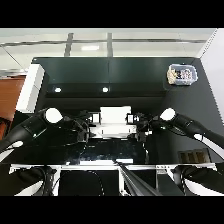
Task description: Fold the box and place the chain.
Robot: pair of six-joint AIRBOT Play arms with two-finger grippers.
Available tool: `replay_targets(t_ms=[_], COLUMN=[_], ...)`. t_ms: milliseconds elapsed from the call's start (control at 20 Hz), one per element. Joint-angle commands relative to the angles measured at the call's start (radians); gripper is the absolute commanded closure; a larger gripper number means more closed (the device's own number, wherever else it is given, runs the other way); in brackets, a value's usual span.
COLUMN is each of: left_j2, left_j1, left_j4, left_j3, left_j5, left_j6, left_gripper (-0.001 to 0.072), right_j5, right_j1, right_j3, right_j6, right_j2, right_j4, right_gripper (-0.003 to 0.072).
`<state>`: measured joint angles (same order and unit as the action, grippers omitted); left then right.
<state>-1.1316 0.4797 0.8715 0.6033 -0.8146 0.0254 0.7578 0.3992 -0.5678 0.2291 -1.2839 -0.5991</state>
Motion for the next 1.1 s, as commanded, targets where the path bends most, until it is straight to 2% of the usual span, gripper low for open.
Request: replay_targets(t_ms=[0,100,200,250,500,750,800,900,950,1000,1050], left_j2=[-0.027,-0.027,-0.027,-0.027,-0.073,-0.11,-0.111,-0.11,-0.11,-0.11,-0.11], left_j1=[0.023,0.023,0.023,0.023,0.058,0.076,0.076,0.077,0.076,0.076,0.076], left_j4=[-0.055,-0.117,-0.169,-0.188,-0.29,-0.292,-0.292,-0.292,-0.293,-0.293,-0.291], left_j3=[0.001,0.001,0.001,0.0,0.0,0.001,0.001,0.001,0.0,0.0,0.002], left_j5=[0.018,0.019,0.018,0.018,0.05,0.09,0.09,0.099,0.101,0.101,0.096], left_j6=[-0.016,-0.017,-0.017,-0.016,-0.016,0.006,0.012,0.025,0.033,0.034,0.035], left_gripper=[0.0281,0.0374,0.0543,0.0552,0.0552,0.0556,0.0606,0.062,0.0556,0.0344,0.0415], right_j5=[0.0,0.0,0.0,0.0,0.0,0.0,0.0,0.0,0.0,0.0,0.0], right_j1=[0.0,0.0,0.0,0.0,0.0,0.0,0.0,0.0,0.0,0.0,0.0], right_j3=[0.0,0.0,0.0,0.0,0.0,0.0,0.0,0.0,0.0,0.0,0.0], right_j6=[0.0,0.0,0.0,0.0,0.0,0.0,0.0,0.0,0.0,0.0,0.0], right_j2=[-0.001,-0.001,-0.001,-0.001,-0.001,-0.001,-0.001,-0.001,-0.001,-0.001,-0.001], right_j4=[0.0,0.0,0.0,0.0,0.0,0.0,0.0,0.0,0.0,0.0,0.0], right_gripper=[0.0589,0.0589,0.0589,0.0589,0.0589,0.0589,0.0589,0.0589,0.0589,0.0589,0.0589])
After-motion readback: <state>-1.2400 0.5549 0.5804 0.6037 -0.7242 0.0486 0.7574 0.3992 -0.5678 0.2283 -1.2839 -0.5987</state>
